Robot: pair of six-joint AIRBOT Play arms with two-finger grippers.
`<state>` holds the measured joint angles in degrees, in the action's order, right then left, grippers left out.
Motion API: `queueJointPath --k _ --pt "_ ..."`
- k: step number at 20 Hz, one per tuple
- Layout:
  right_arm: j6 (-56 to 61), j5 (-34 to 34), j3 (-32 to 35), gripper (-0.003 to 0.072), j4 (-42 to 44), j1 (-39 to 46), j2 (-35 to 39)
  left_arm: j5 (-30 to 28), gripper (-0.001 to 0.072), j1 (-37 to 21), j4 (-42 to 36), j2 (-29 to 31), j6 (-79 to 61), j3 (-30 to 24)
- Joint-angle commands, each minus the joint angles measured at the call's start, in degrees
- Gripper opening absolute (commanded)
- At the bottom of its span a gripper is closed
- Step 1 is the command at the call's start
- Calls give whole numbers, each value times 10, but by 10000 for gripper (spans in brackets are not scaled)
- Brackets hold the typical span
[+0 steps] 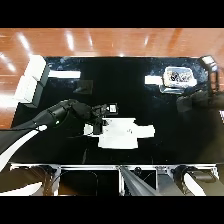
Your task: Fold the box and place the chain.
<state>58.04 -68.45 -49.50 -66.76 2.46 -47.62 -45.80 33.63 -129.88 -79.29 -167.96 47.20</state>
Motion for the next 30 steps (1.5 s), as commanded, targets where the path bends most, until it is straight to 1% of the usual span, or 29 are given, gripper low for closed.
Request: queueJointPath --k 1,4,5,7,8,11,13,17,20,24,30 --pt "-109 -21 84 720 54 -27 -2 13 28 -19 -9 4 6 0" --pt "-215 -10 207 720 57 -83 -2 12 28 -29 -14 4 3 0" --pt "-239 8 237 720 58 -107 -2 13 29 -29 -13 4 -2 0" --pt "-300 54 267 720 54 -152 -2 22 31 -25 -14 3 -28 0" --pt "-330 83 270 720 52 -173 -2 35 31 -21 -13 2 -31 0" --pt "-427 176 271 720 39 -226 -4 33 31 -17 -14 -6 -31 0" --pt "-442 218 271 720 43 -243 -16 23 30 -14 -14 -6 -31 3" --pt "-495 230 271 719 70 -281 -52 -6 30 -14 -12 -8 -41 17" --pt "-512 274 271 719 70 -319 -74 -36 30 -15 -11 -23 -41 34" --pt "-526 285 271 719 87 -354 -91 -37 30 -15 -11 -40 -41 38" --pt "-526 345 271 719 118 -365 -91 -37 30 -15 -12 -43 -41 38"
